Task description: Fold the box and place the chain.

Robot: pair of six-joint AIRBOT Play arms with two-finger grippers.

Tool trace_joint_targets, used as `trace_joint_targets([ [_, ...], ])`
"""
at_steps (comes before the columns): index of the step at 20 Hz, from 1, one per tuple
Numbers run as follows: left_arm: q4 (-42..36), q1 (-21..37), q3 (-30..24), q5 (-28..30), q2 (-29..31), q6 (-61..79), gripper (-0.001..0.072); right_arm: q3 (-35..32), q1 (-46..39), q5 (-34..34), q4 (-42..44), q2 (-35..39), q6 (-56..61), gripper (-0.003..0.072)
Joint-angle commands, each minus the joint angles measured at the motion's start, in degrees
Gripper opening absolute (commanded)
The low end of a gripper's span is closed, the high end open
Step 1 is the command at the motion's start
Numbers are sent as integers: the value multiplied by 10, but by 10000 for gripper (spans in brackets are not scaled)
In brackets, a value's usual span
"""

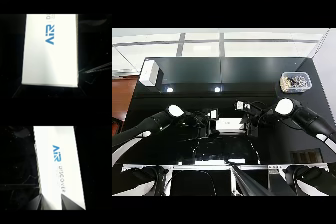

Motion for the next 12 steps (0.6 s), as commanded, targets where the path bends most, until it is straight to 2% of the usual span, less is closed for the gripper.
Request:
trace_joint_targets([
  [1,0,0,0,0,0,0,397,9,-1,-3,3,7,85,273],
  [4,0,0,0,0,0,0,397,15,-1,19,51,7,210,272],
  [5,0,0,0,0,0,0,397,15,-1,23,73,7,258,242],
  [6,0,0,0,0,0,0,397,15,-1,24,95,7,305,161],
  [7,0,0,0,0,0,0,397,14,-1,25,117,7,337,43],
  [8,0,0,0,0,0,0,398,12,-1,24,141,6,362,5],
  [12,0,0,0,0,0,0,397,-14,-1,-3,198,-23,407,4],
])
